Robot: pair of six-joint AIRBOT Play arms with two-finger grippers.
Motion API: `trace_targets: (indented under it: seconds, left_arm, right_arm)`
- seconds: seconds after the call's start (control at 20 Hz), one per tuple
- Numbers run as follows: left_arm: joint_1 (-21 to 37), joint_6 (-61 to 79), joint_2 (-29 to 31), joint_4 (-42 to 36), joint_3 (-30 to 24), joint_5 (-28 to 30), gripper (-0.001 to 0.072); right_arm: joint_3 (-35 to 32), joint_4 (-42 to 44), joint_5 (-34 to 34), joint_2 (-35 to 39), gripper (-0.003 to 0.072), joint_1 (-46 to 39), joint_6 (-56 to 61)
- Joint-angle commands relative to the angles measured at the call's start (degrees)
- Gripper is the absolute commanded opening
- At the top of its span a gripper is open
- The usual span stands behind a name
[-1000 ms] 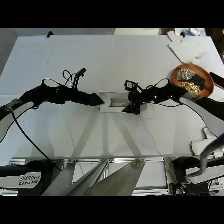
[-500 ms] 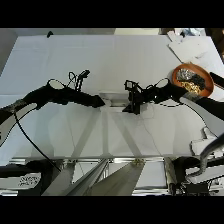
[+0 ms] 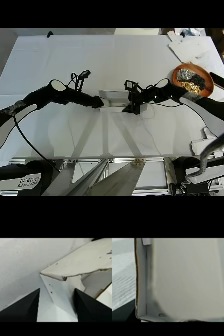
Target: Fold the box and place the chain.
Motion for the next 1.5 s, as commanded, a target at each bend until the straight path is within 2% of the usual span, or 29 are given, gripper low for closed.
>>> trace_targets:
  seconds: [0.0,0.25,0.6,0.85,0.9,0.95,1.45]
  left_arm:
    - [-2.08,-8.52,0.52,9.22,2.51,0.22,0.0453]
    - [-7.93,-25.62,0.20,26.14,8.24,-0.70,0.0453]
    - [-12.22,-44.87,-1.81,35.50,9.42,-3.08,0.0452]
    - [-12.68,-52.28,-1.75,37.31,10.23,-6.40,0.0420]
    - [-12.83,-52.22,-1.62,36.94,10.23,-6.88,0.0473]
    - [-12.90,-52.22,-1.49,36.79,10.23,-7.26,0.0569]
    - [-12.79,-49.31,2.21,34.80,10.23,-7.48,0.0580]
  right_arm:
    - [-0.02,-0.04,0.02,0.00,0.0414,0.02,-0.04]
    - [-0.02,-0.04,0.02,0.00,0.0414,0.02,-0.04]
    - [-0.02,-0.04,0.02,0.00,0.0414,0.02,-0.04]
    - [-0.02,-0.04,0.02,0.00,0.0414,0.02,-0.04]
    - [-0.02,-0.04,0.04,0.00,0.0414,0.02,-0.04]
    - [-0.02,-0.04,0.02,0.00,0.0414,0.02,-0.04]
    - [-0.02,-0.04,0.02,0.00,0.0414,0.02,-0.04]
